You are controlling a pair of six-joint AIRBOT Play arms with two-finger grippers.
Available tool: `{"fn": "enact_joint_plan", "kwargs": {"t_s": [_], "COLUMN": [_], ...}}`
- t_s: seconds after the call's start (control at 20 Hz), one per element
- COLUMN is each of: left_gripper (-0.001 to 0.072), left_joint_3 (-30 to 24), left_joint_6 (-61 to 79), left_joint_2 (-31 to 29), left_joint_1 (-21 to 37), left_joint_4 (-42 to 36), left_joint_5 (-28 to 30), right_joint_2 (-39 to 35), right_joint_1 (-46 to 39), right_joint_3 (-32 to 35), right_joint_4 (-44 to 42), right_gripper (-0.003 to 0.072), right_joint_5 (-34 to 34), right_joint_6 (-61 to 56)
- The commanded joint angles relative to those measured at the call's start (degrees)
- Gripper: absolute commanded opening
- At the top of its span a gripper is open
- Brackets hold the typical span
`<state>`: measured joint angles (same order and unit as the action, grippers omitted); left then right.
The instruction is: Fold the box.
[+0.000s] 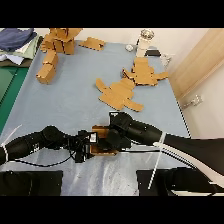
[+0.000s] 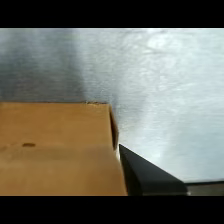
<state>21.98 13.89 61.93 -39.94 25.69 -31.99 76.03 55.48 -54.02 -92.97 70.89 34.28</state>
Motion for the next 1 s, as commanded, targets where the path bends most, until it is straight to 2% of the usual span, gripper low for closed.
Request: {"fn": "enact_joint_plan", "kwargs": {"t_s": [0.0,0.3,0.35,0.4,0.45,0.5,0.55,0.75,0.8,0.85,0.95], "left_gripper": [0.0454,0.0454,0.0454,0.0454,0.0454,0.0454,0.0454,0.0455,0.0454,0.0454,0.0454], "left_joint_3": [0.0,0.0,0.0,0.0,0.0,0.0,0.0,0.0,0.0,0.0,0.0], "left_joint_6": [0.0,0.0,0.0,0.0,0.0,0.0,0.0,0.0,0.0,0.0,0.0], "left_joint_2": [0.0,0.0,0.0,0.0,0.0,0.0,0.0,0.0,0.0,0.0,0.0], "left_joint_1": [0.0,0.0,0.0,0.0,0.0,0.0,0.0,0.0,0.0,0.0,0.0], "left_joint_4": [0.0,-0.4,-0.4,-0.4,-0.4,-0.4,-0.4,-0.4,-0.4,-0.4,-0.4], "left_joint_5": [0.1,0.1,0.1,0.1,0.1,0.0,0.0,0.0,0.0,0.0,0.0], "right_joint_2": [2.5,3.7,4.0,4.3,4.6,4.8,4.9,4.6,4.3,4.0,3.3], "right_joint_1": [0.7,0.5,0.5,0.6,0.6,0.7,0.7,0.7,0.6,0.6,0.6], "right_joint_3": [-3.7,-4.2,-4.2,-4.2,-4.2,-4.2,-4.2,-4.2,-4.4,-4.8,-5.9], "right_joint_4": [2.7,3.8,3.8,3.8,3.6,3.3,3.2,2.7,2.4,2.2,2.2], "right_gripper": [0.0438,0.0403,0.0353,0.0232,0.0221,0.0066,0.0005,0.0018,0.0257,0.0397,0.0397], "right_joint_5": [4.3,6.1,6.2,6.2,6.1,6.1,6.2,6.2,6.6,7.5,9.6], "right_joint_6": [-1.3,-1.8,-1.7,-1.7,-1.7,-1.0,-0.5,1.2,1.2,1.2,1.3]}}
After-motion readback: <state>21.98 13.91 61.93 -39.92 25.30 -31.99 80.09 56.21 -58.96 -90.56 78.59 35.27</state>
